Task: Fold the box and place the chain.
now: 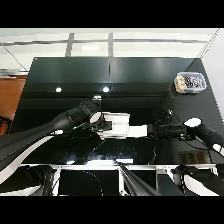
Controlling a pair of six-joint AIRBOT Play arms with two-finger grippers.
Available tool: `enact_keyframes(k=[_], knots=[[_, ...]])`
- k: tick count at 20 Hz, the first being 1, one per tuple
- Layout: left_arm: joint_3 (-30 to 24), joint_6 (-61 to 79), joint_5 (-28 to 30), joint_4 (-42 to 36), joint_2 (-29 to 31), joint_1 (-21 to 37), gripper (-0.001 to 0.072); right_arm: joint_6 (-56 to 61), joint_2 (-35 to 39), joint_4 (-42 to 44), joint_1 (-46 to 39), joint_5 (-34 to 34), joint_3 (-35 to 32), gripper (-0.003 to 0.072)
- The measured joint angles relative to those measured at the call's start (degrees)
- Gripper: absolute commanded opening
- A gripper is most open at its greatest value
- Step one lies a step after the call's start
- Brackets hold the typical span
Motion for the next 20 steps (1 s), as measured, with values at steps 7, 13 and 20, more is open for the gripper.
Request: enact_keyframes(k=[7,13,20], knots=[[0.00,0.00,-0.02,0.00,0.02,0.00,0.0027,-3.13,-2.01,3.06,2.45,7.13,5.95,0.0475],[0.00,0.00,-0.02,0.00,0.00,0.00,0.0027,-3.39,-2.21,3.56,7.56,6.97,7.61,0.0600],[0.00,-0.02,-0.02,0.00,0.00,0.00,0.0027,4.66,-2.25,-2.84,15.45,-0.55,12.28,0.0599]])
